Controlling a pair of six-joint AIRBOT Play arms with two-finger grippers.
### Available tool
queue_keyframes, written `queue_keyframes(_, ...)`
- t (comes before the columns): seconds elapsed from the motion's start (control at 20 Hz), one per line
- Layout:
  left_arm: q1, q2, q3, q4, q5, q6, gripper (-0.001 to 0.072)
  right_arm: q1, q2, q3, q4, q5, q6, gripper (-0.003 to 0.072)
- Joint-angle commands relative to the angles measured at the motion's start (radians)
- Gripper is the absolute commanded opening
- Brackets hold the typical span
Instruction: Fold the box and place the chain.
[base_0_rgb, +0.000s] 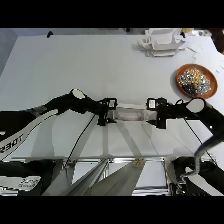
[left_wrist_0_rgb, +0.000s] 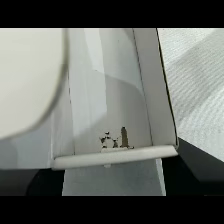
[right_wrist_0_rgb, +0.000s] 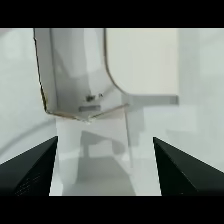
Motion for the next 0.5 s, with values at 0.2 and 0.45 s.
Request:
queue_keyframes(0.2, 0.001, 0.0, 0.0, 0.0, 0.0, -0.001, 0.0209, 0.002, 0.195, 0.001, 0.096, 0.025, 0.343, 0.0127)
queue_keyframes(0.45, 0.001, 0.0, 0.0, 0.001, 0.0, -0.001, 0.0208, 0.002, 0.172, 0.001, 0.327, 0.021, 0.329, 0.0017)
